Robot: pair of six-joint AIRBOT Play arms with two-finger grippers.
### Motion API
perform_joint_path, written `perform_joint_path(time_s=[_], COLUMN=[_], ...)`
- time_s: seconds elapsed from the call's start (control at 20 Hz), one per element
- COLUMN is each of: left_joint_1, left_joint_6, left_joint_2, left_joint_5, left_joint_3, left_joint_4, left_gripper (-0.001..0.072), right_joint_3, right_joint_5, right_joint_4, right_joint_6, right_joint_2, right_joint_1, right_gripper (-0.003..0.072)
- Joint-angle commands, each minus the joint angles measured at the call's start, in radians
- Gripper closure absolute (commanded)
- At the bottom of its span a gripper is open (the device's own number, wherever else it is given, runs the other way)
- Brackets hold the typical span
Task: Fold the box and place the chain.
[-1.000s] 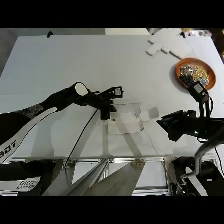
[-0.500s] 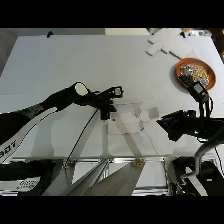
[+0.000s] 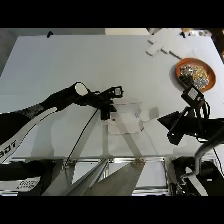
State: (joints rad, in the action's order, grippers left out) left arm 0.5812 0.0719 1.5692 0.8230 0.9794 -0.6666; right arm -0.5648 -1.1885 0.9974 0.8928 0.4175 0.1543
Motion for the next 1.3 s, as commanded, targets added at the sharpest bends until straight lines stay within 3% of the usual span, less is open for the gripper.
perform_joint_path(time_s=[0.0, 0.25, 0.4, 0.55, 0.6, 0.65, 0.75, 1.05, 1.25], left_joint_1=[0.0, 0.0, 0.0, 0.0, 0.0, 0.0, 0.0, 0.0, 0.0], left_joint_6=[0.0, 0.0, 0.0, 0.0, 0.0, 0.0, 0.0, 0.0, 0.0], left_joint_2=[-0.001, -0.001, -0.001, -0.001, -0.001, -0.001, -0.001, -0.001, -0.001], left_joint_5=[0.0, 0.0, 0.0, 0.0, 0.0, 0.0, 0.0, 0.0, 0.0], left_joint_3=[0.001, 0.001, 0.001, 0.001, 0.001, 0.001, 0.001, 0.001, 0.001], left_joint_4=[0.0, 0.0, 0.0, 0.0, 0.0, 0.0, 0.0, 0.0, 0.0], left_gripper=[0.0697, 0.0697, 0.0697, 0.0697, 0.0697, 0.0697, 0.0697, 0.0697, 0.0697], right_joint_3=[0.002, 0.029, 0.109, 0.195, 0.218, 0.236, 0.272, 0.349, 0.361], right_joint_5=[-0.015, -0.214, -0.029, 0.16, 0.211, 0.262, 0.373, 0.56, 0.733], right_joint_4=[-0.042, 0.076, 0.153, 0.171, 0.195, 0.222, 0.26, 0.255, 0.251], right_joint_6=[-0.127, -0.169, -0.169, -0.169, -0.169, -0.171, -0.25, -0.433, -0.473], right_joint_2=[0.016, 0.09, 0.112, 0.123, 0.13, 0.138, 0.154, 0.195, 0.275], right_joint_1=[0.028, 0.159, 0.25, 0.32, 0.337, 0.349, 0.357, 0.358, 0.435], right_gripper=[0.0671, 0.0669, 0.0644, 0.0353, 0.0345, 0.0288, 0.0008, -0.0015, -0.0014])
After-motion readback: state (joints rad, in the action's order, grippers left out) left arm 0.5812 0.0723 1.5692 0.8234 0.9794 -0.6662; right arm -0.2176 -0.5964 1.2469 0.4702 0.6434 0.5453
